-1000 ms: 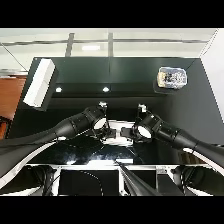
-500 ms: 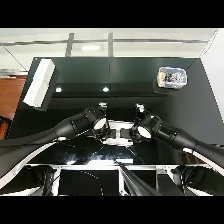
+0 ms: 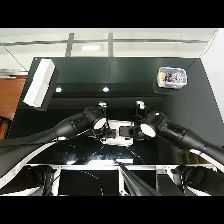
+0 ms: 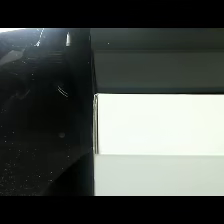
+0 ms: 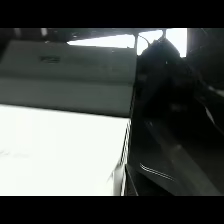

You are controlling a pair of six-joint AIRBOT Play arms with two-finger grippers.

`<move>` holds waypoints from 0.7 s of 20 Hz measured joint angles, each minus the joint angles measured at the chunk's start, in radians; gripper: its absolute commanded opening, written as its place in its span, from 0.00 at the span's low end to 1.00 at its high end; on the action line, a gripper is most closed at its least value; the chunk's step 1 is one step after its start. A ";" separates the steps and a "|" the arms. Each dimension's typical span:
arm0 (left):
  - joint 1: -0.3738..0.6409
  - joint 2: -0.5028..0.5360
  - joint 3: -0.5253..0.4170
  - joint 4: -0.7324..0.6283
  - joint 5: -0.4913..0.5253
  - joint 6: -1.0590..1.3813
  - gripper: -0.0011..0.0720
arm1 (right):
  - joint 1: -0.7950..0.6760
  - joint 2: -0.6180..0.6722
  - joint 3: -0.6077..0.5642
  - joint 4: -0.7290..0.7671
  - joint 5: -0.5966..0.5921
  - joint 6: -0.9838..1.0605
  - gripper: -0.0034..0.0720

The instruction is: Fold the box and place the chain.

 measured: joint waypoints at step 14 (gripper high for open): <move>0.000 0.000 0.000 0.000 0.001 0.000 0.05 | -0.394 0.313 0.079 -0.564 0.238 -0.258 0.89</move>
